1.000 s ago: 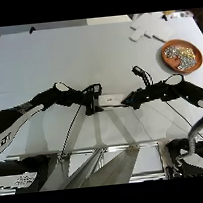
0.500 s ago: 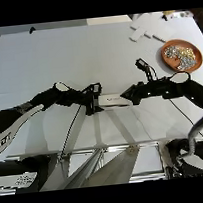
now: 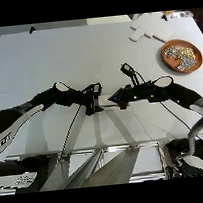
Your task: Fold the box and place the chain.
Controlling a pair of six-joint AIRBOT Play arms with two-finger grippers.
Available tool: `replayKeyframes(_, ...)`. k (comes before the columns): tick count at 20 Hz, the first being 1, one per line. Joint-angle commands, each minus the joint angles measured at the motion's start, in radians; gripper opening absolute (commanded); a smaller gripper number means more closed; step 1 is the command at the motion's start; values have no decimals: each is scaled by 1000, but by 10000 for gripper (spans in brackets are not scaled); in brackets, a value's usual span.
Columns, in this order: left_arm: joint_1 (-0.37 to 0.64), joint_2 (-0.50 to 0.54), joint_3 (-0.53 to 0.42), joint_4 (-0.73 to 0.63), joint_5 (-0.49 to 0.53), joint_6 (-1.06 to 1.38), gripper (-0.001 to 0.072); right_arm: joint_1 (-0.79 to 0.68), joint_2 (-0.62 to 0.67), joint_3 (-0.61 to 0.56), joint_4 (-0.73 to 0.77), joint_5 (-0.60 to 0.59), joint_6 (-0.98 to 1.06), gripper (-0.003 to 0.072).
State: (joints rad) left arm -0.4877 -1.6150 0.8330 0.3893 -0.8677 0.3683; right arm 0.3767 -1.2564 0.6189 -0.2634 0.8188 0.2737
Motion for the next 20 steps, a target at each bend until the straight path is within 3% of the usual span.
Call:
replayKeyframes(1, 0, 1, 0, 0, 0, 1, 206, 36, -52, 1, 24, -15, -11, 13)
replayKeyframes(7, 0, 1, 0, 0, 0, 1, 206, 46, -53, 1, 0, -48, 17, 13)
replayKeyframes(14, 0, 1, 0, 0, 0, 1, 206, 46, -53, 1, -320, -54, 256, 13)
replayKeyframes(20, 0, 1, 0, 0, 0, 1, 206, 46, -53, 2, -356, -73, 280, 14)
